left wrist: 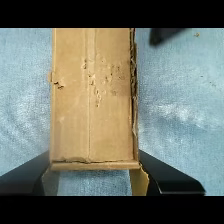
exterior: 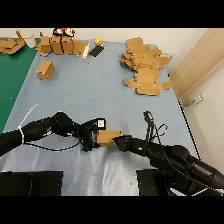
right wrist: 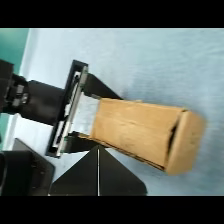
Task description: Fold the box.
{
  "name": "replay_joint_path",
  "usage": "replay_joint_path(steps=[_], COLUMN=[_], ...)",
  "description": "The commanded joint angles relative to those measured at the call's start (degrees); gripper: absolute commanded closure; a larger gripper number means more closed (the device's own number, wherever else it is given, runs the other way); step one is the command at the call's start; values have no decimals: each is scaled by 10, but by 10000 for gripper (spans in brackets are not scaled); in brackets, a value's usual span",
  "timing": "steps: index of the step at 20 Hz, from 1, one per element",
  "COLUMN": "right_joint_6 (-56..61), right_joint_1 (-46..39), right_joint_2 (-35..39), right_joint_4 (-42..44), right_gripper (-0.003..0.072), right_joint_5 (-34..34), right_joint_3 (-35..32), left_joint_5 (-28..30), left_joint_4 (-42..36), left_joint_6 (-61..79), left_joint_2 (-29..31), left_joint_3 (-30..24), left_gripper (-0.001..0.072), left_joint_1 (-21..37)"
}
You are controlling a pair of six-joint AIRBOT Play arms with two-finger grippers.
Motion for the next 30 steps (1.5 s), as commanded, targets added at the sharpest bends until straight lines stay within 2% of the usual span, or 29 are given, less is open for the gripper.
replay_joint_path(steps=[1,3,5,12,23,27,30], right_joint_6=[97,97,97,127,234,243,244], right_joint_1=[-73,-109,-127,-133,-133,-133,-133], right_joint_2=[33,32,32,32,32,32,32], right_joint_4=[-199,-261,-298,-241,-266,-267,-267], right_gripper=[685,685,684,684,684,684,684], right_joint_5=[-214,-338,-384,-374,-373,-373,-373], right_joint_3=[34,69,92,101,101,101,101], left_joint_5=[0,0,0,0,7,56,101], left_joint_4=[0,0,0,-2,-3,-1,3], left_joint_6=[0,0,0,0,-2,-69,-134], left_joint_2=[0,0,0,0,3,38,68], left_joint_3=[0,0,0,0,0,0,0], left_gripper=[233,233,233,233,234,234,233], left_joint_1=[0,0,0,0,2,12,58])
